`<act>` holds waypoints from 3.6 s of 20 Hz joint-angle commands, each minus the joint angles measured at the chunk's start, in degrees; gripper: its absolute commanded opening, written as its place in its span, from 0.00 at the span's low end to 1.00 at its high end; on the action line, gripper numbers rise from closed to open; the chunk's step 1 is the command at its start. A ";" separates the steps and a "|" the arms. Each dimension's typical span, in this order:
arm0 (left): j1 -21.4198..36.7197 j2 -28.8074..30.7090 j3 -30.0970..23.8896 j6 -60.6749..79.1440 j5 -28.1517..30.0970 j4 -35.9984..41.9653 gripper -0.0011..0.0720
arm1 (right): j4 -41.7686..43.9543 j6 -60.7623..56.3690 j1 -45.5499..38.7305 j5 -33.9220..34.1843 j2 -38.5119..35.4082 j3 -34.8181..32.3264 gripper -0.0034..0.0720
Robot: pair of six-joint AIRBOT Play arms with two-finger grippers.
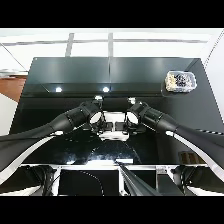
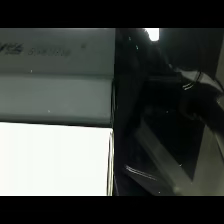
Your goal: Fold the box and place the chain.
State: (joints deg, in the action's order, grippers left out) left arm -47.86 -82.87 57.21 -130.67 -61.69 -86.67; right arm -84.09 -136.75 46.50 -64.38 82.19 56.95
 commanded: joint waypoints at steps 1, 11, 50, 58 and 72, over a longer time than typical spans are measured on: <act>0.04 0.02 0.04 -0.04 -0.07 0.15 0.06 | 0.02 -0.13 0.04 -0.13 0.02 0.09 0.21; 0.04 0.02 0.04 -0.04 -0.11 0.17 0.06 | 0.39 0.07 -0.02 -3.96 -0.04 0.17 0.54; 0.04 0.02 0.04 -0.04 -0.39 0.57 0.06 | 9.57 29.83 -56.63 9.90 17.81 28.87 0.82; 0.04 0.02 0.02 -0.04 -0.31 0.13 0.06 | 10.43 28.92 -56.61 9.73 18.38 28.87 0.59; 0.04 0.02 0.04 -0.04 -0.28 0.20 0.06 | 17.70 34.60 -56.54 10.64 21.66 29.42 0.11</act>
State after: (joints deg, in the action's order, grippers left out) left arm -47.86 -82.87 57.21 -130.74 -61.98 -86.52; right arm -69.58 -105.82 -9.93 -53.28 103.77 86.00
